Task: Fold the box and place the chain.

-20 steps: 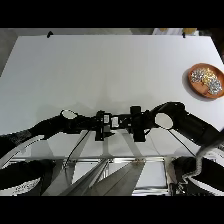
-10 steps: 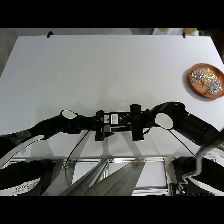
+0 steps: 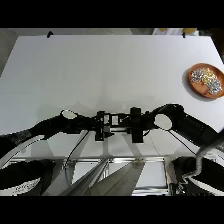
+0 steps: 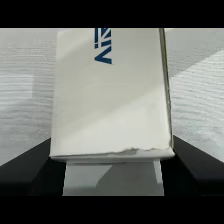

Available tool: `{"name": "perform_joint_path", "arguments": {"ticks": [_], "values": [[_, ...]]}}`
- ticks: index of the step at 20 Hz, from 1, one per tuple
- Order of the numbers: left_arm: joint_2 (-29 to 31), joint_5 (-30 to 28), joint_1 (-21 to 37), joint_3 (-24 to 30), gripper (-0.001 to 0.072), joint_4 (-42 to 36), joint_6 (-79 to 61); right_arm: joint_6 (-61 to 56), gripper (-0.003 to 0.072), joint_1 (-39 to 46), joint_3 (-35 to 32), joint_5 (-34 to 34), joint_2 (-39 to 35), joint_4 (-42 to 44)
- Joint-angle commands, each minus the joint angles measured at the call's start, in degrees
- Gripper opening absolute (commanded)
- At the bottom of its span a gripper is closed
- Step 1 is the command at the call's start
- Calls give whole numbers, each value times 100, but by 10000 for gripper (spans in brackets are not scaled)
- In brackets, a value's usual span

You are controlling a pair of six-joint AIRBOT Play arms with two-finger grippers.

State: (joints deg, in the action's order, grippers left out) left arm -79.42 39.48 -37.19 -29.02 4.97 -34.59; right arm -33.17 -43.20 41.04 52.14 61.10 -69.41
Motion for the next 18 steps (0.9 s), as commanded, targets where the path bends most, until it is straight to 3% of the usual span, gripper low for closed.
{"name": "perform_joint_path", "arguments": {"ticks": [1, 6, 10, 11, 13, 18], "values": [[2, -28, -2, 0, 272, -20, 4, 0, 267, 0, -39, 122, -2, 50], [2, -28, -2, 0, 272, -20, 7, 0, 363, 0, -37, 101, -273, 50], [2, -28, -2, 0, 272, -20, 4, -2, 348, 0, -37, 94, -542, 118], [2, -28, -2, 0, 272, -20, 4, -2, 263, 11, -39, 92, -535, 118], [2, -28, -2, 0, 272, -20, 4, -2, 10, 125, -39, 94, -459, 160], [2, -28, -2, 0, 272, -20, 4, 0, 15, 280, -42, 326, -149, 225]]}}
